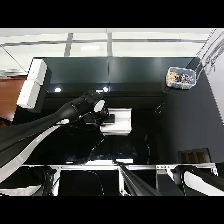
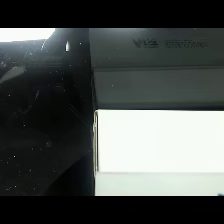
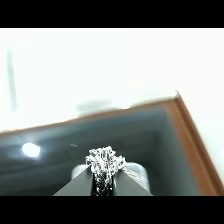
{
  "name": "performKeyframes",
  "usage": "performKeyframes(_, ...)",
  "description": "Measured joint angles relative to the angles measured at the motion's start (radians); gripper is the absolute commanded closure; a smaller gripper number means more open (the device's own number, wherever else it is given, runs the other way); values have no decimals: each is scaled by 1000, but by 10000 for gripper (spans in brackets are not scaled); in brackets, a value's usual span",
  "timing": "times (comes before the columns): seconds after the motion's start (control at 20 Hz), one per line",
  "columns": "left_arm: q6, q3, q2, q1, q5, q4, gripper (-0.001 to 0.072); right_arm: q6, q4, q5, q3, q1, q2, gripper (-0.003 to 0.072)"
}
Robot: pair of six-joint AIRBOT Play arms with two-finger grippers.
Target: Fold the box and place the chain.
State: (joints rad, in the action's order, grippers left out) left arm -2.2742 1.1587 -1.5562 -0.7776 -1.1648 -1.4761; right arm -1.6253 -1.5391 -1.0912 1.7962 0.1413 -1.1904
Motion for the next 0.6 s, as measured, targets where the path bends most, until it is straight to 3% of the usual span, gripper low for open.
performKeyframes(0.15,0,0,0,0,0,0,681,23,82,-69,0,-46,99,674)
performKeyframes(0.25,0,0,0,0,0,0,681,48,148,-176,-4,-84,133,674)
performKeyframes(0.45,0,0,0,0,-1,0,681,87,258,-372,-34,-203,160,674)
performKeyframes(0.6,0,0,0,0,-2,0,681,100,316,-433,-46,-313,166,674)
